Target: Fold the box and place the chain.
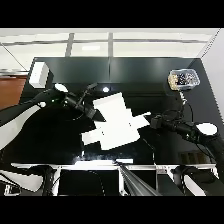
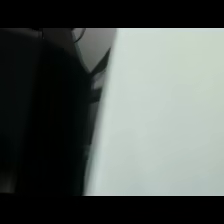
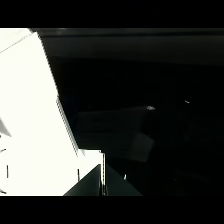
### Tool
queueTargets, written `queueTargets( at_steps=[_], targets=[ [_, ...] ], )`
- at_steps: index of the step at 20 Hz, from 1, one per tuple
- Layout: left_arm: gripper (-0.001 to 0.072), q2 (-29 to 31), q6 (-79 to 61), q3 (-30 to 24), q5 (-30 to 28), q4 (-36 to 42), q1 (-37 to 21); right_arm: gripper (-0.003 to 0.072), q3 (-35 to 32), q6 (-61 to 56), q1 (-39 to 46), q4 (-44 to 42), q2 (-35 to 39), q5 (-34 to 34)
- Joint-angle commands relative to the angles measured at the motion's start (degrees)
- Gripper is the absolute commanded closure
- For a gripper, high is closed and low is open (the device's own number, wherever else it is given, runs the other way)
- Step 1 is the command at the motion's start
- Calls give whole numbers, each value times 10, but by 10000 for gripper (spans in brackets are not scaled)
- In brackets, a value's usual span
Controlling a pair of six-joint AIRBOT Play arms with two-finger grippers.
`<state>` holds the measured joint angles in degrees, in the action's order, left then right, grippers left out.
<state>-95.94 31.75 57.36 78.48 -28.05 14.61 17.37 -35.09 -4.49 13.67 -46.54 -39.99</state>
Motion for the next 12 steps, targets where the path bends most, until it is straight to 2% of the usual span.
queueTargets(
  at_steps=[1,3,5,6,7,8,12],
  targets=[
    [511,-1,-23,3,-5,-33,13,674,0,0,0,1,0,2],
    [685,-1,-50,7,-10,-33,24,674,0,0,0,1,0,5],
    [686,-1,-50,14,-11,-33,23,672,0,0,0,6,0,7],
    [686,0,-50,19,-11,-33,21,540,5,-1,4,26,0,7],
    [687,2,-50,24,-12,-35,20,155,16,-10,12,57,0,1],
    [688,5,-50,31,-17,-45,20,-23,38,-17,24,103,0,-19],
    [691,38,-46,39,-72,-77,37,-23,171,-45,61,327,0,-139]
  ],
)
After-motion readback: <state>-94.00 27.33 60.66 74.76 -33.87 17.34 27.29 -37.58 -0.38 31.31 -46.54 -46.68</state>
